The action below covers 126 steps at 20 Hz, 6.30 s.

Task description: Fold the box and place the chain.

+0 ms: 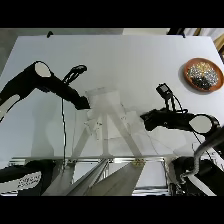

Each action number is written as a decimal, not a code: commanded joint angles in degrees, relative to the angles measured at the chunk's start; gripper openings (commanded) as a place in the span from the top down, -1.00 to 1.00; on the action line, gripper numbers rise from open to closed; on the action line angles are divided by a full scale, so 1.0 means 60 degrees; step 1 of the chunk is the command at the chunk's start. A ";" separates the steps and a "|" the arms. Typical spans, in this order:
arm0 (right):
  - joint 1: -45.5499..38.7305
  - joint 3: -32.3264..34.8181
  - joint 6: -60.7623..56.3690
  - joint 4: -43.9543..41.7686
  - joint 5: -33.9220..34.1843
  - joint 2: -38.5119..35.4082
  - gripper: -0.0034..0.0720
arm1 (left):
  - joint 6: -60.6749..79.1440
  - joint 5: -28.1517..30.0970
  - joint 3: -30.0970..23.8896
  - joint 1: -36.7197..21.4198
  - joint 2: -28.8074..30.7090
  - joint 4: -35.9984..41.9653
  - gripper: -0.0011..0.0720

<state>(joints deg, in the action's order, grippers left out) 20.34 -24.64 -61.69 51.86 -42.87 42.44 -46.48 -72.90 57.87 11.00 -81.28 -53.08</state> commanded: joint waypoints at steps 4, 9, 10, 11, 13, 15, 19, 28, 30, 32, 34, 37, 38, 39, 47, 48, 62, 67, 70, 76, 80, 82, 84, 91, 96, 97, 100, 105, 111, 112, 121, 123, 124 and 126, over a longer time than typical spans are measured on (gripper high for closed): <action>0.0011 0.0004 0.0000 0.0153 0.0015 -0.0007 0.86 | 0.4557 -0.1107 -0.1738 -0.1996 0.0004 0.4302 -0.87; 0.0011 0.0004 0.0000 0.0138 0.0015 -0.0007 0.86 | 0.5391 -0.0787 -0.1945 -0.1574 -0.0044 0.4025 -0.87; 0.0011 0.0004 0.0000 0.0142 0.0011 -0.0007 0.86 | 0.5351 -0.0444 -0.1945 -0.1359 -0.0076 0.3810 -0.87; 0.0011 0.0004 -0.0004 0.0135 0.0007 -0.0007 0.86 | 0.5140 0.0084 -0.1945 -0.1104 -0.0102 0.3559 -0.87; 0.0011 0.0004 0.0000 0.0135 0.0007 -0.0007 0.86 | 0.5202 0.0637 -0.1945 -0.0692 -0.0226 0.3632 -0.87; 0.0011 0.0004 0.0000 0.0135 0.0007 -0.0007 0.86 | 0.5508 0.0692 -0.1945 -0.0375 -0.0361 0.3909 -0.87; 0.0011 0.0004 -0.0004 0.0131 0.0007 -0.0007 0.86 | 0.6051 0.0685 -0.1945 -0.0149 -0.0743 0.4878 -0.87; 0.0011 0.0004 -0.0007 0.0120 0.0011 -0.0007 0.86 | 0.6273 -0.0328 -0.1945 -0.0149 -0.1548 0.5242 -0.66; 0.0011 0.0004 -0.0007 0.0066 0.0007 -0.0007 0.86 | 0.6422 -0.0321 -0.1945 -0.0146 -0.1610 0.5300 -0.36; 0.0011 0.0004 -0.0022 0.0055 0.0011 -0.0007 0.86 | 0.6488 -0.0321 -0.1945 -0.0146 -0.1610 0.5355 0.09; 0.0011 0.0004 -0.0153 0.0058 0.0015 -0.0007 0.86 | 0.6579 -0.0317 -0.1945 -0.0084 -0.1606 0.5246 0.74; 0.0011 0.0000 -0.0233 0.0025 0.0022 -0.0011 0.61 | 0.7165 -0.0313 -0.1942 0.0153 -0.1596 0.5198 0.95; 0.0011 0.0000 -0.0255 -0.0051 0.0007 -0.0015 0.31 | 0.7533 -0.0313 -0.1942 0.0219 -0.1559 0.5238 0.95; 0.0011 0.0000 -0.0255 -0.0189 0.0004 -0.0033 0.06 | 0.7788 -0.0317 -0.1942 0.0277 -0.1457 0.5231 0.95; 0.0011 -0.0798 -0.0554 -0.0455 -0.1399 -0.0882 -0.08 | 0.8812 -0.0208 -0.1934 0.0681 0.1024 0.3770 0.95; 0.0011 -0.0943 -0.0739 -0.0423 -0.1668 -0.1053 -0.08 | 0.8797 -0.0127 -0.1934 0.0860 0.1268 0.3330 0.95; 0.0011 -0.1089 -0.1719 0.0648 -0.3129 -0.2044 -0.05 | 0.8746 0.1832 -0.1945 0.2667 -0.0149 0.2958 0.96; 0.0011 -0.1089 -0.1719 0.0943 -0.2911 -0.2040 -0.05 | 0.8765 0.2499 -0.1949 0.2670 -0.0681 0.3752 0.96; 0.0011 -0.1089 -0.1719 0.1151 -0.2911 -0.2040 -0.05 | 0.8786 0.2830 -0.1949 0.2667 -0.0798 0.3836 0.96; 0.0011 -0.1089 -0.1719 0.1155 -0.2663 -0.2040 -0.05 | 0.9041 0.2860 -0.1949 0.2707 -0.1111 0.4386 0.96; 0.0011 -0.1089 -0.1716 0.1166 -0.2495 -0.2040 -0.05 | 0.9031 0.2962 -0.1949 0.2707 -0.1144 0.4255 0.96; 0.0011 -0.1089 -0.1719 0.1239 -0.2463 -0.2040 -0.05 | 0.8998 0.2958 -0.1949 0.2707 -0.1144 0.3916 0.96; 0.0011 -0.1089 -0.1723 0.1333 -0.2463 -0.2040 -0.05 | 0.9031 0.2951 -0.1949 0.2707 -0.1144 0.3912 0.96; 0.0011 -0.1089 -0.1727 0.1315 -0.2466 -0.2040 -0.05 | 0.9038 0.2903 -0.1949 0.2707 -0.1144 0.3912 0.95; 0.0011 -0.1089 -0.2251 0.1246 -0.2801 -0.2040 -0.05 | 1.0091 0.2907 -0.1945 0.2707 -0.1144 0.3916 0.95; 0.0011 -0.1089 -0.2248 0.1246 -0.2783 -0.2040 -0.05 | 1.0324 0.2907 -0.1945 0.2707 -0.1144 0.3916 0.95; 0.0011 -0.1089 -0.2215 0.1268 -0.2703 -0.2040 -0.05 | 1.0320 0.2903 -0.1945 0.2707 -0.1144 0.3920 0.95; 0.0011 -0.1089 -0.2211 0.1322 -0.2659 -0.2040 -0.05 | 1.0320 0.2907 -0.1945 0.2707 -0.1144 0.3952 0.95; 0.0011 -0.1089 -0.1829 0.1330 -0.2619 -0.2040 -0.05 | 1.0280 0.2903 -0.1945 0.2703 -0.1144 0.3952 0.94; 0.0011 -0.1089 -0.1515 0.1326 -0.2510 -0.2040 -0.05 | 1.0276 0.2903 -0.1945 0.2703 -0.1144 0.3949 0.94; 0.0036 -0.1089 0.1963 0.1118 -0.3741 -0.2025 0.86 | 1.0273 0.2903 -0.1945 0.2707 -0.1144 0.3952 0.94; 0.0597 -0.1067 0.2051 0.0991 -0.4299 -0.2022 0.86 | 1.0273 0.2900 -0.1945 0.2703 -0.1144 0.3949 0.94; 0.1169 -0.1049 0.2051 0.1093 -0.4255 -0.1993 0.86 | 1.0273 0.2903 -0.1945 0.2703 -0.1144 0.3949 0.94; 0.2488 -0.0896 0.2047 0.1519 -0.3905 -0.1825 0.86 | 1.0273 0.2900 -0.1945 0.2703 -0.1144 0.3949 0.94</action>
<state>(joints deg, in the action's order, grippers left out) 27.75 -30.74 -51.42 59.18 -65.52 30.72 15.16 -55.48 46.19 27.20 -88.09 -29.36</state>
